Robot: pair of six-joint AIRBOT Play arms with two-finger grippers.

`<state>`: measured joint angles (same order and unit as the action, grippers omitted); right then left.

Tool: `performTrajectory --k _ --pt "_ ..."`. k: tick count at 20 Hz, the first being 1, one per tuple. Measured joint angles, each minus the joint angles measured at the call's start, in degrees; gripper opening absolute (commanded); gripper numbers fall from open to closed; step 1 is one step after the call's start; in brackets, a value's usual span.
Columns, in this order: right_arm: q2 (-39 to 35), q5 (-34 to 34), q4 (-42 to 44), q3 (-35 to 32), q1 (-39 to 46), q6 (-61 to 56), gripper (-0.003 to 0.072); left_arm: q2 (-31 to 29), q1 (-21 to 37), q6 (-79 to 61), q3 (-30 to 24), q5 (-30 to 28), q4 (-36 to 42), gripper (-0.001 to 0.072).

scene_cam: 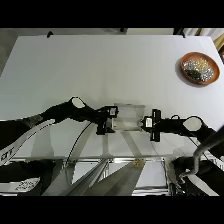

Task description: Fold the box and place the chain.

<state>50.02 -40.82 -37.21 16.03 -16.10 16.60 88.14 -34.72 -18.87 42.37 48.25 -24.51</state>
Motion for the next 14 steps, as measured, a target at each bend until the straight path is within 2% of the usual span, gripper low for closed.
performTrajectory --k 5,7,8,11,14 --pt "1.6 -0.1 3.1 0.0 0.0 3.1 0.0192 0.0 0.0 0.0 0.0 0.0 0.0 0.0253" --pt "1.9 -0.1 3.8 0.0 0.0 4.0 0.0360 0.0 0.0 0.0 0.0 0.0 0.0 0.0253" --pt "2.0 -0.2 4.0 0.0 0.0 4.3 0.0406 0.0 0.0 0.0 0.0 0.0 0.0 0.0253" --pt "2.1 -0.2 4.4 0.0 0.0 4.8 0.0487 0.0 0.0 0.0 0.0 0.0 0.0 0.0253" --pt "2.1 -0.2 4.6 0.0 0.0 5.0 0.0487 0.0 0.0 0.0 0.0 0.0 0.0 0.0253"
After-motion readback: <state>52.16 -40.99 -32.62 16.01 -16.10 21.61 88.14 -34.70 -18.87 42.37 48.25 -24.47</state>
